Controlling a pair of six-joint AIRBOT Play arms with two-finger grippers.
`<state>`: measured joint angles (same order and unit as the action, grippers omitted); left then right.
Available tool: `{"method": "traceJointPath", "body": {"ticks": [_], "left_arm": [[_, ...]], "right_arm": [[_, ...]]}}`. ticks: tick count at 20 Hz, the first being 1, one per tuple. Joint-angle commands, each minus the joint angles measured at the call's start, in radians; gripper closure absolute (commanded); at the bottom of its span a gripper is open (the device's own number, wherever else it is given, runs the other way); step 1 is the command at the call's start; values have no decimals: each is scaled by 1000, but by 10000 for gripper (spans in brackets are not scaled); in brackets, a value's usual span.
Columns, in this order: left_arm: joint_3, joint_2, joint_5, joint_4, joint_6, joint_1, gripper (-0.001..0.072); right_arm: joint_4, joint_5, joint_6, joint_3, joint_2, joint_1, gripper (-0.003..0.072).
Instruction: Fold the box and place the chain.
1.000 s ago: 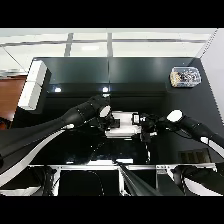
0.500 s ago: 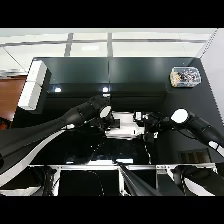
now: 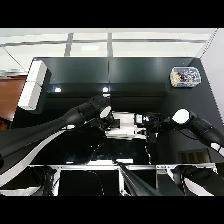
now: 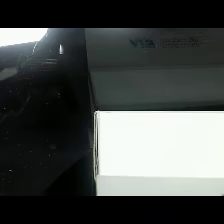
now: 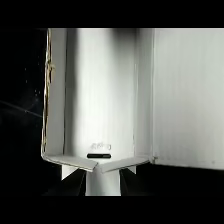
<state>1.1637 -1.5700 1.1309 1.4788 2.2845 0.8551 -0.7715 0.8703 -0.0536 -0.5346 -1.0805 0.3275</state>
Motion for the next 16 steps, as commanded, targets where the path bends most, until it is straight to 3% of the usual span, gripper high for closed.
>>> {"method": "traceJointPath", "body": {"ticks": [1, 6, 7, 8, 9, 10, 11, 12, 13, 16], "left_arm": [[0, 0, -5, 1, 1, 0, 684], [0, 0, -5, 2, 1, 0, 684], [0, 0, -5, 3, 1, -1, 684], [0, 0, -4, 3, 1, -1, 684], [0, 0, -4, 3, 1, -2, 683], [0, 0, -4, 2, 1, -2, 683], [0, 0, -4, 2, 1, -2, 683], [0, 0, -4, 2, 1, -2, 683], [0, 0, -3, 1, -1, -2, 683], [4, 0, 4, 11, 22, -2, 686]], "right_arm": [[116, 3, -10, -1, -14, 8, 459], [243, -56, -2, -1, -90, 46, 457], [241, -56, 27, -1, -96, 45, 427], [236, -61, 68, -1, -96, 42, 247], [230, -56, 91, -1, -96, 38, 271], [216, -42, 100, -1, -96, 34, 481], [214, -42, 107, -1, -96, 32, 380], [213, -40, 129, -1, -93, 31, 347], [206, -28, 180, -2, -82, 26, 637], [126, 28, 515, -32, -7, -43, 666]]}}
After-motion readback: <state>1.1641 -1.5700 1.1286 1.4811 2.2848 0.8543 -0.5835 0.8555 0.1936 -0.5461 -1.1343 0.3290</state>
